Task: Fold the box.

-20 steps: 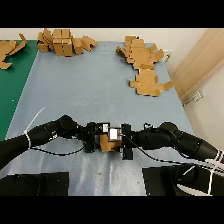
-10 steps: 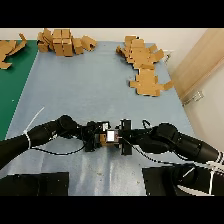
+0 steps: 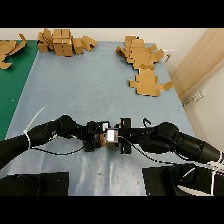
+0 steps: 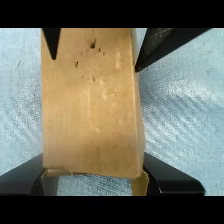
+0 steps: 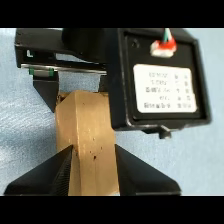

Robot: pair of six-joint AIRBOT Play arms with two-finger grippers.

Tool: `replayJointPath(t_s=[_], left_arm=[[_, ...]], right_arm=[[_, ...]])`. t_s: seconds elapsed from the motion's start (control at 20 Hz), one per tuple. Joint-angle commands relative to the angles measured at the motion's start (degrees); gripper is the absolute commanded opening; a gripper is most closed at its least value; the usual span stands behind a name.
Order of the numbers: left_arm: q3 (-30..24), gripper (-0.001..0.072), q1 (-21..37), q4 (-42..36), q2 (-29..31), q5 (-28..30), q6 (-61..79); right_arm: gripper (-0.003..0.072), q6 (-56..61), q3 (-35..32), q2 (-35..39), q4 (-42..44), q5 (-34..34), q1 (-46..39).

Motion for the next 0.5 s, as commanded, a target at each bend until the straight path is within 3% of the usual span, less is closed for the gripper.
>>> replayJointPath(t_s=[0.0,0.45], left_arm=[[0.0,0.0467,0.0,0.0,0.0,-0.2,0.0],[0.0,0.0467,0.0,0.0,0.0,-0.2,0.0]], right_arm=[[0.0398,0.0,0.1,0.2,1.2,-0.8,0.1],[0.0398,0.0,0.1,1.7,2.2,-3.1,0.1]])
